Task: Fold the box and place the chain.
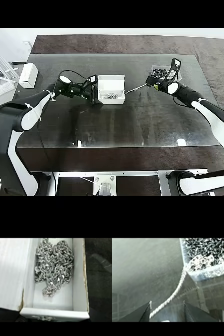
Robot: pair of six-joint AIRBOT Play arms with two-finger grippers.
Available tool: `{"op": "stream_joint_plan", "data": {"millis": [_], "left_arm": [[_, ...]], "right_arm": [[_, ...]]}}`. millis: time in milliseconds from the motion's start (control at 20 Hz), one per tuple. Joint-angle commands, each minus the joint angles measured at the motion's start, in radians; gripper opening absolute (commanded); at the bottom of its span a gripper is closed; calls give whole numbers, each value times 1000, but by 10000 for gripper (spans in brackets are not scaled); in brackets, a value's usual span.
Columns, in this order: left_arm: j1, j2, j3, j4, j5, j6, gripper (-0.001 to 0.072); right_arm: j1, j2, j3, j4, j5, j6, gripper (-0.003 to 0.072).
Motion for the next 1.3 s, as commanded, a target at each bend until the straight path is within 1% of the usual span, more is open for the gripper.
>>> {"op": "stream_joint_plan", "data": {"millis": [0,300,450,500,550,600,650,800,900,1000,1100,1250], "left_arm": [[0,0,0,0,0,0,519],[0,0,0,0,0,0,519],[0,0,0,0,0,0,519],[0,0,0,0,0,0,519],[0,0,0,0,0,0,519],[0,0,0,0,0,0,519],[0,0,0,0,0,0,519],[0,0,0,0,0,0,519],[0,0,0,0,0,0,519],[0,0,0,0,0,0,519],[0,0,0,0,0,0,519],[0,0,0,0,0,0,519]], "right_arm": [[-5,-90,64,18,-10,3,503],[-17,-183,138,46,-10,45,495],[-19,-215,167,71,-13,44,350],[-19,-220,172,70,-33,44,251],[-15,-221,172,70,-63,44,182],[-14,-220,172,71,-85,45,87],[-16,-220,172,70,-100,48,8],[-15,-201,172,71,-96,63,6],[-8,-142,170,70,-38,63,5],[7,-51,169,66,20,61,4],[33,49,169,60,45,22,4],[82,203,167,-2,87,-2,3]]}}
